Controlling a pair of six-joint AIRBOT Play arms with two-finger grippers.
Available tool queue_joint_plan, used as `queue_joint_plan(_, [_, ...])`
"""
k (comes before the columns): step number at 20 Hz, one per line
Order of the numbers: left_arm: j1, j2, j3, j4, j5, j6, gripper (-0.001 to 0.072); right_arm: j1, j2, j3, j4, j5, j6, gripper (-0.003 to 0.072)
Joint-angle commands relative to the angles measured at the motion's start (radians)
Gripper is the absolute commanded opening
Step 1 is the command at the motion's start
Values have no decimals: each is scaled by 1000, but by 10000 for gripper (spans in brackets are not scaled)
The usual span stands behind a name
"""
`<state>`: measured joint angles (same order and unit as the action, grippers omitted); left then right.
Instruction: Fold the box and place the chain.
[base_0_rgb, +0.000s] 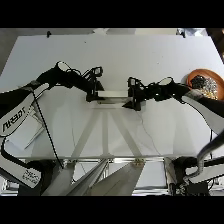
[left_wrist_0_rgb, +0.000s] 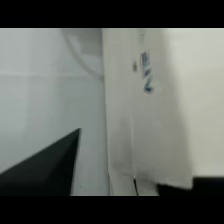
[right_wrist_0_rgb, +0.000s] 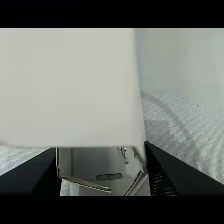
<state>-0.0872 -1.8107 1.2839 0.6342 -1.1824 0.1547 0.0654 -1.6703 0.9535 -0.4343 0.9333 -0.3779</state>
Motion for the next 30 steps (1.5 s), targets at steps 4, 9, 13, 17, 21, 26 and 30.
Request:
queue_joint_plan(4, [33, 20, 0, 3, -4, 1, 577, 0, 0, 1, 1, -3, 4, 454])
queue_joint_plan(9, [130, 126, 0, 4, -45, -6, 577, 0, 0, 1, 1, -3, 4, 454])
queue_joint_plan(13, [211, 233, -37, 102, -106, -119, 492, 0, 0, 1, 1, -3, 4, 454])
queue_joint_plan(17, [192, 302, -213, 159, -101, -160, 11, 0, 0, 1, 1, -2, 4, 454])
queue_joint_plan(21, [65, 338, -329, 152, -99, -157, 11, 0, 0, 1, 1, -2, 4, 454])
queue_joint_plan(26, [-102, 338, -329, -135, 150, -127, 13, 0, 0, 1, 1, -2, 4, 454])
queue_joint_plan(30, [-151, 338, -329, -362, 520, -111, 13, 0, 0, 1, 1, -2, 4, 454])
